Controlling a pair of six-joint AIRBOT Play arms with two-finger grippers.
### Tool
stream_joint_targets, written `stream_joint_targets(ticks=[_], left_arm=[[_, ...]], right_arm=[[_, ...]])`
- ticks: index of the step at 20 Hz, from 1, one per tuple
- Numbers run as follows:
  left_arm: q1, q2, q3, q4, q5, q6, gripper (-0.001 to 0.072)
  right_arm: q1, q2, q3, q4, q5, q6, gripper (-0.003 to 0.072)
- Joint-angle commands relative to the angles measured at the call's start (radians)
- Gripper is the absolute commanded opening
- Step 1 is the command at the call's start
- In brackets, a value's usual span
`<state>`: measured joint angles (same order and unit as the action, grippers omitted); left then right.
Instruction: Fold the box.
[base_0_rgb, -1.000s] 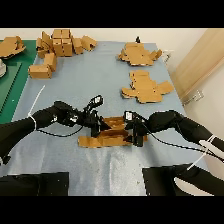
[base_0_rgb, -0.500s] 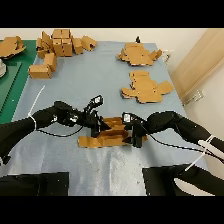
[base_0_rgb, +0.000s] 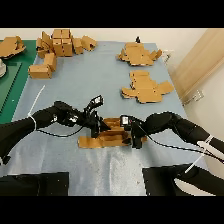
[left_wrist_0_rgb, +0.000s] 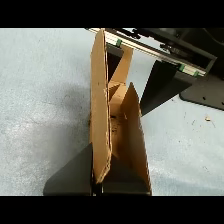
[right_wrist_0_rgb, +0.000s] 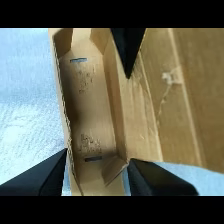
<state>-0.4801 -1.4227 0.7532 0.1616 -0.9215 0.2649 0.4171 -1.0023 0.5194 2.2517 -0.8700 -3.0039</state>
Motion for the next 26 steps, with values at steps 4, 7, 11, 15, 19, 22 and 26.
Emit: stream_joint_targets(ticks=[4, 7, 11, 15, 19, 22, 26], left_arm=[[0.0, -0.001, 0.0, -0.001, 0.003, 0.0, 0.0011], [0.0, -0.001, 0.0, -0.002, 0.003, 0.0, 0.0012], [0.0, -0.001, 0.0, -0.002, 0.003, 0.0, 0.0011], [0.0, -0.001, 0.0, -0.001, 0.003, 0.0, 0.0012], [0.0, -0.001, 0.0, -0.002, 0.003, 0.0, 0.0012], [0.0, -0.001, 0.0, -0.001, 0.003, 0.0, 0.0011], [0.0, -0.001, 0.0, -0.001, 0.003, 0.0, 0.0012]], right_arm=[[0.003, -0.012, 0.001, -0.003, -0.037, 0.0, 0.057], [0.003, -0.014, 0.0, -0.008, -0.03, 0.0, 0.0569], [0.031, -0.023, 0.0, -0.024, -0.029, 0.0, 0.0569], [0.065, -0.027, 0.0, -0.033, -0.015, 0.0, 0.0569], [0.064, -0.029, 0.0, -0.034, 0.048, 0.0, 0.057], [0.064, -0.029, 0.0, -0.023, 0.033, 0.0, 0.0569], [0.064, -0.029, 0.0, -0.003, 0.024, 0.0, 0.0569]])
